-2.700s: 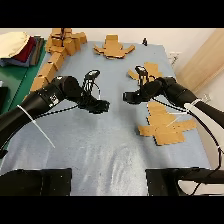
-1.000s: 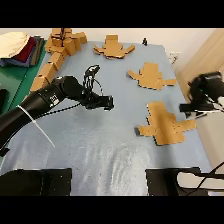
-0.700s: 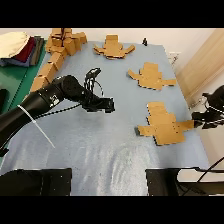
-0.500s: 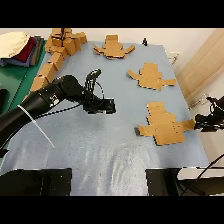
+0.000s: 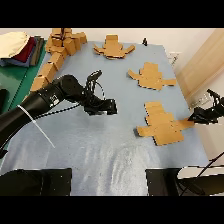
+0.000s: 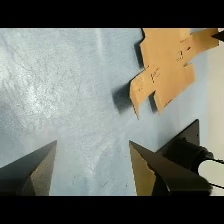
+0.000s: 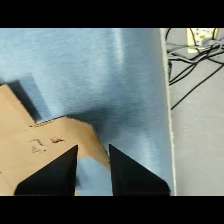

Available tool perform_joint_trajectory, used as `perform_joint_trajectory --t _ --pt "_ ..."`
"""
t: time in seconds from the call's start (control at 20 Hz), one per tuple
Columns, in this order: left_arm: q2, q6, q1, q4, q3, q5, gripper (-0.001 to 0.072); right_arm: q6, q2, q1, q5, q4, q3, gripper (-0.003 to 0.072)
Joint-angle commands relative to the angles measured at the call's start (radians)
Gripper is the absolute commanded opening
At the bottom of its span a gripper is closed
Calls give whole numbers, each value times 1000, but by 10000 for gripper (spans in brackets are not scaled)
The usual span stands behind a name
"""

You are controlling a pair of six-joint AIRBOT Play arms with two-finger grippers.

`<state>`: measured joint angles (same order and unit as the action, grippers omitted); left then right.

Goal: Fold the box.

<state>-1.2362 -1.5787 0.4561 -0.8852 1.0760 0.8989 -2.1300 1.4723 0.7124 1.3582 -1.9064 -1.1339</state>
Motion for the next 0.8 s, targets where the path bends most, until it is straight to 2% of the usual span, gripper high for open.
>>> perform_joint_trajectory --t 0.0,0.05,0.15,0.2,0.25,0.3,0.4,0.5,0.6,0.75 --pt "0 0 -1 3 1 -50 682 -14 10 2 81 -76 -7 281" --pt "0 0 -1 3 1 -59 682 -6 10 0 97 -99 -3 270" --pt "0 0 -1 3 1 -58 679 3 10 -18 130 -135 6 96" --pt "0 2 -1 3 1 -58 595 10 8 -32 151 -160 17 33" --pt "0 21 -3 3 1 -58 499 20 8 -50 166 -181 29 5" --pt "2 44 -3 2 1 -58 465 40 6 -76 169 -195 43 4" --pt "3 60 -11 2 1 -55 466 90 -16 -125 138 -236 82 4" --pt "4 105 -29 3 2 -39 466 126 -76 -190 57 -358 159 4" --pt "4 138 -56 3 2 -9 467 168 -167 -275 -66 -412 263 4" --pt "4 159 -125 3 11 55 467 278 -327 -458 -316 -342 446 5"
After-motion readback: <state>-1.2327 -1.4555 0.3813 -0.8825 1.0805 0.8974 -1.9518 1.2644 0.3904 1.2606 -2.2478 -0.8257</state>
